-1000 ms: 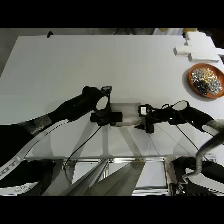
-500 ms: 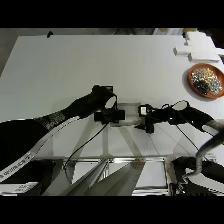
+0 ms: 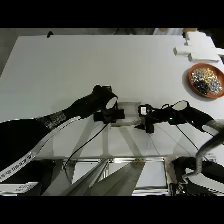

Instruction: Fold the box and place the chain.

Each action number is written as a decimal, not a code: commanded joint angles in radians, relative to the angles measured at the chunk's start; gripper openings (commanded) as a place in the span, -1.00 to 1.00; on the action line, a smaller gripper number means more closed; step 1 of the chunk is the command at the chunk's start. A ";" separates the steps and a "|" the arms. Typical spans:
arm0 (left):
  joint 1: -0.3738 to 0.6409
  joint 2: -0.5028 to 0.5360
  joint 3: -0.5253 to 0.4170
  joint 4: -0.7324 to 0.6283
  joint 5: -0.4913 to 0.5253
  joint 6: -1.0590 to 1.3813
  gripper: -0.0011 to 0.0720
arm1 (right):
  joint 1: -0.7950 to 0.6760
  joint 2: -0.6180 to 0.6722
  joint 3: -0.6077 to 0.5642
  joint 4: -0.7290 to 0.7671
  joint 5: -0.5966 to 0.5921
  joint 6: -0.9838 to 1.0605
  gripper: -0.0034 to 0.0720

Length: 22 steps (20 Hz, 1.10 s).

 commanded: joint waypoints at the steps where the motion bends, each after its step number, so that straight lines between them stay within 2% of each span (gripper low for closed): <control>1: -0.008 -0.003 0.001 0.004 0.006 0.001 -0.96 | 0.000 0.001 0.000 0.000 0.000 0.000 0.16; 5: -0.013 -0.019 0.001 0.004 -0.024 0.007 -0.96 | 0.000 0.001 0.000 0.000 0.000 0.000 0.16; 7: -0.013 -0.019 0.001 0.003 -0.031 0.008 -0.72 | 0.000 0.001 0.000 0.000 0.000 0.000 0.16; 9: -0.013 -0.018 0.001 0.003 -0.046 0.020 -0.68 | 0.000 0.001 0.000 0.000 0.000 0.000 0.16; 15: -0.012 -0.019 0.001 0.003 -0.037 0.045 -0.69 | 0.000 0.001 0.000 0.000 0.000 0.000 0.16; 16: -0.012 -0.019 0.001 0.003 -0.035 0.045 -0.88 | 0.000 0.001 0.000 0.000 0.001 0.000 0.16; 17: -0.012 -0.019 0.001 0.003 -0.035 0.045 -0.96 | 0.000 0.001 0.000 0.000 0.000 0.000 0.16; 22: -0.010 -0.016 0.001 -0.010 -0.038 0.050 -0.92 | 0.000 0.001 0.000 0.000 0.000 0.000 0.16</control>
